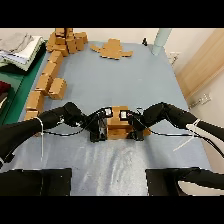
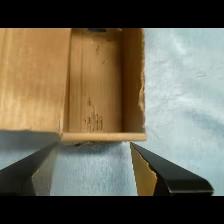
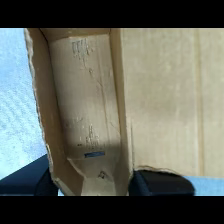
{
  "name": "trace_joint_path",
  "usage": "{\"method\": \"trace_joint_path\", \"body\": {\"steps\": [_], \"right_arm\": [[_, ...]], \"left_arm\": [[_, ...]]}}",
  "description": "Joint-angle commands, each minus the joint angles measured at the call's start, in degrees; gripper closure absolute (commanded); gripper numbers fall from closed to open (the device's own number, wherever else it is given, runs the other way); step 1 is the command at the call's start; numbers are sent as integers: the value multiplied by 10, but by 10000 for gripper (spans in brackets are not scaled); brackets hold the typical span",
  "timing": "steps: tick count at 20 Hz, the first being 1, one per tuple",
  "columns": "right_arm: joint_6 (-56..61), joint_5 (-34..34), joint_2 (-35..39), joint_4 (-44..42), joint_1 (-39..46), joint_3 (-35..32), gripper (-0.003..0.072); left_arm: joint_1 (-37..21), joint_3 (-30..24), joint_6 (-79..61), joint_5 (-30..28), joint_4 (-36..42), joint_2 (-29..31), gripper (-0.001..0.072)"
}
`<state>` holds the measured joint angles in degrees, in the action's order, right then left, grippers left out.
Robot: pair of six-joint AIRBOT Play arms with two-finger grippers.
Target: Fold the box.
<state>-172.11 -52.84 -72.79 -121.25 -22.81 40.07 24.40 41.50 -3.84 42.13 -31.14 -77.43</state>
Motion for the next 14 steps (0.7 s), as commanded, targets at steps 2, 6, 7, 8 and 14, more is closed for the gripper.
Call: {"method": "trace_joint_path", "body": {"steps": [2, 6, 7, 8, 14], "right_arm": [[0, 0, 0, 0, 0, 0, 173], [0, 0, 0, 0, 0, 0, 173], [0, 0, 0, 0, 0, 0, 174], [0, 0, 0, 0, 0, 0, 173], [0, 0, 0, 0, 0, 0, 174]], "left_arm": [[6, -7, -31, 3, 14, 0, 21], [6, -22, -76, -16, 63, 0, 21], [6, -23, -89, -19, 89, 0, 20], [9, -23, -95, -23, 104, 0, 20], [16, -24, -104, -48, 99, -4, 21]]}}
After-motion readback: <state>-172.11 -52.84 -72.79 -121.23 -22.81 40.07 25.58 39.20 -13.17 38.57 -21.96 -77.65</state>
